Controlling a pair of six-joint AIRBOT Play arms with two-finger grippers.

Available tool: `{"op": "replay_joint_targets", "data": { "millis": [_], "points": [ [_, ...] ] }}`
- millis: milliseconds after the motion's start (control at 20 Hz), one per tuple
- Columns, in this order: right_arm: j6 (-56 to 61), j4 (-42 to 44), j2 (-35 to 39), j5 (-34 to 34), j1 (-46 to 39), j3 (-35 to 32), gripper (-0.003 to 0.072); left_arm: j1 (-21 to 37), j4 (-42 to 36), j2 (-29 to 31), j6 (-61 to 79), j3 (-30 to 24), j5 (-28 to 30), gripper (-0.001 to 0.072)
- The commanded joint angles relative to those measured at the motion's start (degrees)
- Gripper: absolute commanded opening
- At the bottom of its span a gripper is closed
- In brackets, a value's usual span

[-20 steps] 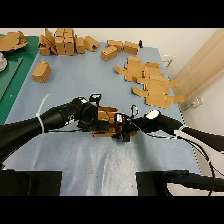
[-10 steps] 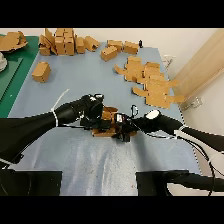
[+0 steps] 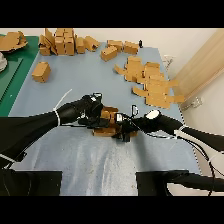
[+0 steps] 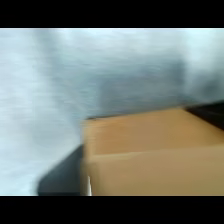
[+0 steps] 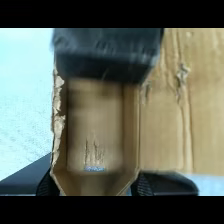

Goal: Fold the box.

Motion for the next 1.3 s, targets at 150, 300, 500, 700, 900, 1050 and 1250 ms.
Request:
{"op": "replay_joint_targets", "data": {
  "millis": [150,300,500,700,900,1050,1250],
  "points": [
    [-0.22,-0.09,-0.02,0.02,0.04,-0.02,0.0441,-0.15,-0.39,-0.02,-0.76,0.07,0.79,0.0010],
    [-0.22,-0.09,-0.02,0.02,0.04,-0.02,0.0441,-0.17,-0.68,0.00,-0.87,0.07,0.74,0.0011],
    [-0.22,-0.09,-0.02,0.02,0.04,-0.02,0.0441,-0.15,-1.09,0.00,-0.79,0.07,0.48,0.0546],
    [-0.22,-0.09,-0.02,0.02,0.04,-0.02,0.0441,-0.11,-1.49,0.11,-0.94,0.44,-0.17,0.0600],
    [-0.22,-0.09,-0.02,0.02,0.04,-0.02,0.0441,-0.09,-1.25,0.20,-0.92,1.49,-3.17,0.0600],
    [-0.22,-0.09,-0.02,0.02,0.04,-0.02,0.0441,-0.04,-1.22,1.77,-0.92,1.51,-2.51,0.0600],
    [-0.22,-0.09,-0.02,0.02,0.04,-0.02,0.0441,0.96,-1.01,2.56,-0.94,1.44,-3.48,0.0600]
  ]
}}
